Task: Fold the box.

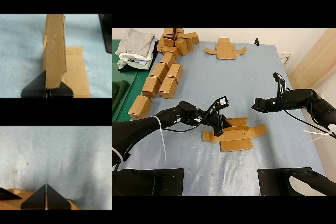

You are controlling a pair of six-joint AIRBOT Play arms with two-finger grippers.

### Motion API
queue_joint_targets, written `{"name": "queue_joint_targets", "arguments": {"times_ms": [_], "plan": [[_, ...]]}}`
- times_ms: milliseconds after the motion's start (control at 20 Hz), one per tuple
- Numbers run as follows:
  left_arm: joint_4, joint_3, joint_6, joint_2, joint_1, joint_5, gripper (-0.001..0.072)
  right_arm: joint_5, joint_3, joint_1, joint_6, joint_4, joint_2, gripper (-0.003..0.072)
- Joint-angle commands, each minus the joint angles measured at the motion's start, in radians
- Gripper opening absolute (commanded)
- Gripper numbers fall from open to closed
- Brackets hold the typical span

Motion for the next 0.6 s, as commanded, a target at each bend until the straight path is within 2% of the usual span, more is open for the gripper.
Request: {"name": "queue_joint_targets", "arguments": {"times_ms": [0,550], "plan": [[0.036,0.0,-0.023,-0.003,0.0,-0.002,0.0011,0.0,0.001,0.0,0.0,0.002,-0.001,0.0032],[0.036,0.0,-0.023,0.024,0.0,-0.002,0.0011,-0.007,0.001,0.0,0.0,0.0,-0.001,0.0032]]}}
